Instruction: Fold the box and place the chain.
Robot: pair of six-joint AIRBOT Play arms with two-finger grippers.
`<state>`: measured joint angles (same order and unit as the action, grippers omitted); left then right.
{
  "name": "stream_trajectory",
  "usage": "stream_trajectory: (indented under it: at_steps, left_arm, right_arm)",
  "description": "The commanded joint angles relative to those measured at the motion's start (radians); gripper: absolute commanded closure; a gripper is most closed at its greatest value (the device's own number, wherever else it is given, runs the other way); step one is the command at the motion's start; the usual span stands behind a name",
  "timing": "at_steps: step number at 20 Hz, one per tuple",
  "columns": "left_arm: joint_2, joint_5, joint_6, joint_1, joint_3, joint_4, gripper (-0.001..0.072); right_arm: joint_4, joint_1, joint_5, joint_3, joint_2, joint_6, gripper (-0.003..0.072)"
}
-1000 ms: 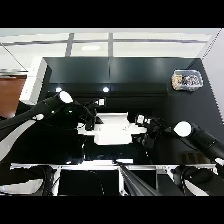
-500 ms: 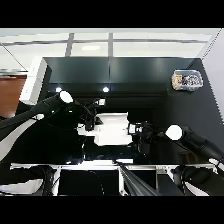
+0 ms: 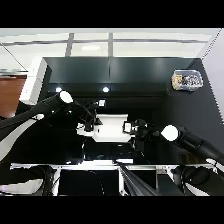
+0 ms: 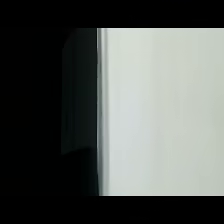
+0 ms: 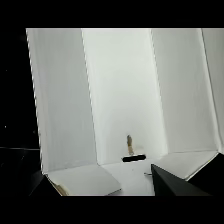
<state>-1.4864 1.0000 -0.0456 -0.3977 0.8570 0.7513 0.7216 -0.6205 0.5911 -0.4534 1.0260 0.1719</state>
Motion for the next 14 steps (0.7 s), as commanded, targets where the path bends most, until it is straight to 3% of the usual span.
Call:
stream_trajectory:
  at_steps: [1, 6, 12, 14]
  left_arm:
    - [0.000, 0.005, 0.000, 0.000, 0.001, -0.001, 0.0679]
    - [0.000, 0.019, 0.000, 0.000, 0.001, -0.001, 0.0678]
    - [0.000, 0.018, 0.000, -0.001, 0.001, -0.001, 0.0679]
    - [0.000, 0.018, 0.000, -0.001, 0.001, -0.001, 0.0679]
  right_arm:
    - [-0.034, -0.003, 0.027, -0.030, 0.001, -0.010, -0.0022]
    - [-0.038, 0.016, -0.072, -0.035, 0.001, -0.075, -0.0022]
    - [-0.037, 0.067, -0.014, -0.066, 0.005, -0.144, -0.0022]
    - [-0.041, 0.082, -0.050, -0.067, 0.007, -0.163, -0.0022]
